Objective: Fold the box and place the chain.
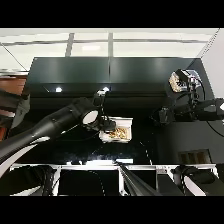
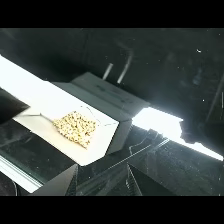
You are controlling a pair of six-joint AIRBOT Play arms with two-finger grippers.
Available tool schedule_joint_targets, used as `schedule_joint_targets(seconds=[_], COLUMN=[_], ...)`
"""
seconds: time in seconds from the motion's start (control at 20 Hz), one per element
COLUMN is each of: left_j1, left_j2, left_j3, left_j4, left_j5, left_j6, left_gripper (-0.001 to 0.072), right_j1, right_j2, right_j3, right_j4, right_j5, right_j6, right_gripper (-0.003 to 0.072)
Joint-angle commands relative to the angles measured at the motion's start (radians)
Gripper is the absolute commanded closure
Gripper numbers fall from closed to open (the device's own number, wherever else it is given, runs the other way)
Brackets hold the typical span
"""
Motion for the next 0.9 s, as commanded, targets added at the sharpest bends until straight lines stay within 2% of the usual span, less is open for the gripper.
schedule_joint_targets(seconds=[0.0,0.1,0.2,0.25,0.35,0.45,0.5,0.55,0.6,0.65,0.75,0.8,0.85], left_j1=[-0.012,0.027,0.127,0.188,0.313,0.457,0.536,0.603,0.658,0.684,0.673,0.652,0.629], left_j2=[0.154,0.262,0.365,0.425,0.533,0.582,0.573,0.549,0.504,0.457,0.357,0.316,0.285], left_j3=[-0.001,-0.058,-0.148,-0.205,-0.335,-0.470,-0.531,-0.581,-0.623,-0.645,-0.645,-0.639,-0.630], left_j4=[0.201,0.314,0.317,0.306,0.195,-0.040,-0.221,-0.417,-0.637,-0.797,-0.953,-0.970,-0.959], left_j5=[-0.172,-0.250,-0.266,-0.243,-0.101,0.058,0.118,0.150,0.151,0.126,0.055,0.055,0.063], left_j6=[0.130,0.167,0.195,0.194,0.201,0.297,0.418,0.590,0.840,1.077,1.507,1.677,1.800], left_gripper=[0.0200,0.0199,0.0199,0.0200,0.0199,0.0200,0.0200,0.0199,0.0199,0.0199,0.0171,-0.0011,-0.0004], right_j1=[0.000,0.000,0.000,0.000,0.000,0.000,0.000,0.000,0.000,0.000,0.000,0.000,0.000], right_j2=[0.001,0.001,0.001,0.001,0.001,0.001,0.001,0.001,0.001,0.001,0.001,0.001,0.001], right_j3=[0.001,0.001,0.001,0.001,0.001,0.000,0.000,0.000,0.000,0.000,-0.001,-0.001,-0.001], right_j4=[0.000,0.000,0.000,0.000,0.000,0.000,0.001,0.000,0.001,0.001,0.001,0.000,0.000], right_j5=[-0.002,-0.010,-0.010,-0.010,-0.011,-0.019,-0.023,-0.028,-0.033,-0.034,-0.033,-0.033,-0.033], right_j6=[0.003,0.003,0.003,0.003,0.003,0.003,0.005,0.014,0.022,0.022,0.022,0.022,0.022], right_gripper=[0.0305,0.0306,0.0305,0.0305,0.0305,0.0305,0.0306,0.0306,0.0305,0.0305,0.0306,0.0305,0.0305])
